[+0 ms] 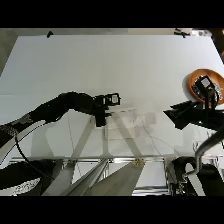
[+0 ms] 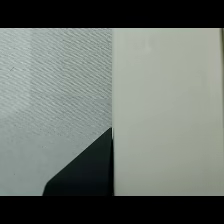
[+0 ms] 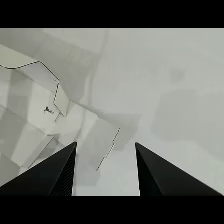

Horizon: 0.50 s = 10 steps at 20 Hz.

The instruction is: Fold the box and place the chain.

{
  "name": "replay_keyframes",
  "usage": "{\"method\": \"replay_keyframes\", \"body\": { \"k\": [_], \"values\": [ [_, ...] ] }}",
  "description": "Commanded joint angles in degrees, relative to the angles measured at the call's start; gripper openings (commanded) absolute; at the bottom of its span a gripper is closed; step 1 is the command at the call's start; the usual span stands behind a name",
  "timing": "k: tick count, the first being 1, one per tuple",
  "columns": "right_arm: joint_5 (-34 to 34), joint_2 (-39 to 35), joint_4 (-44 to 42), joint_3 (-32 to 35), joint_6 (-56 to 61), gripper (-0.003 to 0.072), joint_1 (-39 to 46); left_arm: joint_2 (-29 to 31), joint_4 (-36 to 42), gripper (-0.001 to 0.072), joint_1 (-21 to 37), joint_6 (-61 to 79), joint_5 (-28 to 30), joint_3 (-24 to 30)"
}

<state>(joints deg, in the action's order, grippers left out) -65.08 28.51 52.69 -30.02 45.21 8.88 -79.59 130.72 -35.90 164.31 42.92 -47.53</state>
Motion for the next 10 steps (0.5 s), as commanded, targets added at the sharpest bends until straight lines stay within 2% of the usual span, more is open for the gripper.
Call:
{"method": "replay_keyframes", "body": {
  "k": [1,10],
  "values": [
    [0.6,0.0,0.0,0.0,0.0,0.0422,0.0,0.0,0.0,0.0007,0.0,-2.0,0.0,0.0],
    [1.1,0.0,0.0,0.0,-0.1,0.0422,0.0,0.0,-0.5,0.0011,0.0,-2.5,0.0,0.0]
  ]
}}
